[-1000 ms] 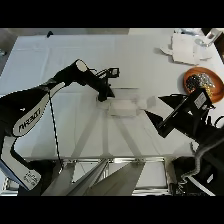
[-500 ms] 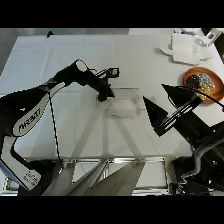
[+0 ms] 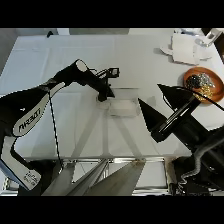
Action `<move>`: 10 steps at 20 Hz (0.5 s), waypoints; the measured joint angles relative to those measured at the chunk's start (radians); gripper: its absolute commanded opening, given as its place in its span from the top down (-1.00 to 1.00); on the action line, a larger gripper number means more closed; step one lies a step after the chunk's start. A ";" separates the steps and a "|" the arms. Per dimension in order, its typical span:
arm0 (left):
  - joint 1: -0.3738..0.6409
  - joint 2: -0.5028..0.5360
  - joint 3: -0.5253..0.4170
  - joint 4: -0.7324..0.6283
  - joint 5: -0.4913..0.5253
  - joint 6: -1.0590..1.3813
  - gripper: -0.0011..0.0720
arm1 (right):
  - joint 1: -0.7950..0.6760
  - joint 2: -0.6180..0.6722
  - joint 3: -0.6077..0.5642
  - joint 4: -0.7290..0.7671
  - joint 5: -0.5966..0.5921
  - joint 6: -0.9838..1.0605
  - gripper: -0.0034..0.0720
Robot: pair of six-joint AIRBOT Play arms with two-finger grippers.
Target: Fold the box and place the chain.
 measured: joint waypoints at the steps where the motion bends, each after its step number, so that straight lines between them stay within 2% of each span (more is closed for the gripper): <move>1: 0.000 0.000 0.000 0.000 0.000 0.000 0.94 | 0.001 -0.002 0.000 0.026 -0.002 -0.030 -0.83; 6: 0.000 0.000 0.000 0.000 0.000 0.000 0.94 | 0.002 -0.055 0.000 0.071 -0.027 -0.095 -0.83; 10: 0.000 0.000 0.000 0.000 0.000 0.000 0.94 | 0.002 -0.109 0.000 0.002 -0.002 0.060 -0.83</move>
